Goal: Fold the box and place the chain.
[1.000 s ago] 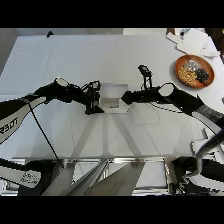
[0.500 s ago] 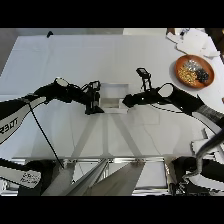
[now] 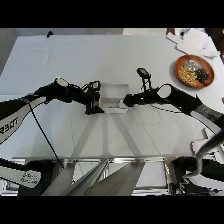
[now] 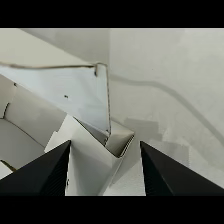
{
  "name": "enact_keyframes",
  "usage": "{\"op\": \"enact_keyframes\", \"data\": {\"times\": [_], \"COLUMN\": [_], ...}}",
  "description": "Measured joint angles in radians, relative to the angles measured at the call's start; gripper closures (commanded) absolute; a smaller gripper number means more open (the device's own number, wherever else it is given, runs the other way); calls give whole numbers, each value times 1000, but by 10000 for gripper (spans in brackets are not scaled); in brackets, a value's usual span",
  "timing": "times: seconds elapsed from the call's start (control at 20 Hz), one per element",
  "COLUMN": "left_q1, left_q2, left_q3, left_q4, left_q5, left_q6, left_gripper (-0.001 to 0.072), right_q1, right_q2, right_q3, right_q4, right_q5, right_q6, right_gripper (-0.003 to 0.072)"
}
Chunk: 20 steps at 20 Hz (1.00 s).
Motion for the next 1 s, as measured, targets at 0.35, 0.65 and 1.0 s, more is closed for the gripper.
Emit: {"op": "enact_keyframes", "data": {"times": [0.35, 0.65, 1.0], "left_q1": [0, 0, -1], "left_q2": [0, 0, 0], "left_q3": [0, 0, 0], "left_q4": [0, 1, 0], "left_q5": [0, -1, -2], "left_q6": [1, 2, 2], "left_gripper": [318, 318, 318], "right_q1": [3, 47, 106], "right_q2": [0, 0, 0], "right_q3": [0, 2, 25], "right_q4": [-8, -107, -371], "right_q5": [-2, -5, 20], "right_q6": [23, 166, 426], "right_gripper": [219, 261, 290]}}
